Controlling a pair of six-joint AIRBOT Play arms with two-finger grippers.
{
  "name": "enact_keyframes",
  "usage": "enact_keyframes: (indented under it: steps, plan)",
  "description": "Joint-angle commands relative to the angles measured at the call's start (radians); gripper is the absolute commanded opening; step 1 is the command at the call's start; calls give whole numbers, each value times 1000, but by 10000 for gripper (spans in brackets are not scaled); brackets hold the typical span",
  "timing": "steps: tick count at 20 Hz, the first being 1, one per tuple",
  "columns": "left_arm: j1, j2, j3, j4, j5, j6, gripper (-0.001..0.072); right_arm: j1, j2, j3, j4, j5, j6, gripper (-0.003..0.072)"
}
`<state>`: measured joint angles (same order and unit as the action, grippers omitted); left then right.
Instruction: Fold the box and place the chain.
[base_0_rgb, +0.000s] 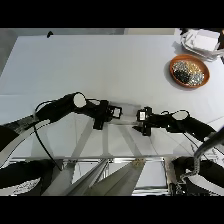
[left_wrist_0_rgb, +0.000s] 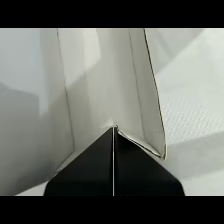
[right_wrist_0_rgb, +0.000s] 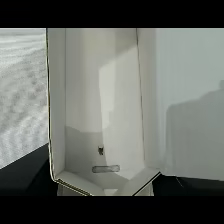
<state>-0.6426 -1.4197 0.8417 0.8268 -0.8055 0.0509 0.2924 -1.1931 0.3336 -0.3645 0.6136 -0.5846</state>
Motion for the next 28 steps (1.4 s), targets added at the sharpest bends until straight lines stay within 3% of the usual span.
enact_keyframes:
  steps: [1, 8, 12, 18, 28]
  plan:
    - [56, 64, 1, 38, -16, -187, 2, 1, 0, 0, 2, 0, 4, 341]
    - [220, 270, -27, 86, -174, -447, 1, 0, 0, 0, 2, 0, 4, 341]
    - [316, 347, -101, 82, -183, -637, 1, 0, 0, 0, 2, 0, 4, 341]
    - [388, 277, -201, 79, -185, -969, 2, 1, 0, 0, 2, 0, 4, 341]
    - [259, 67, -200, -59, -47, -1023, 1, 0, 0, 0, 2, 0, 4, 341]
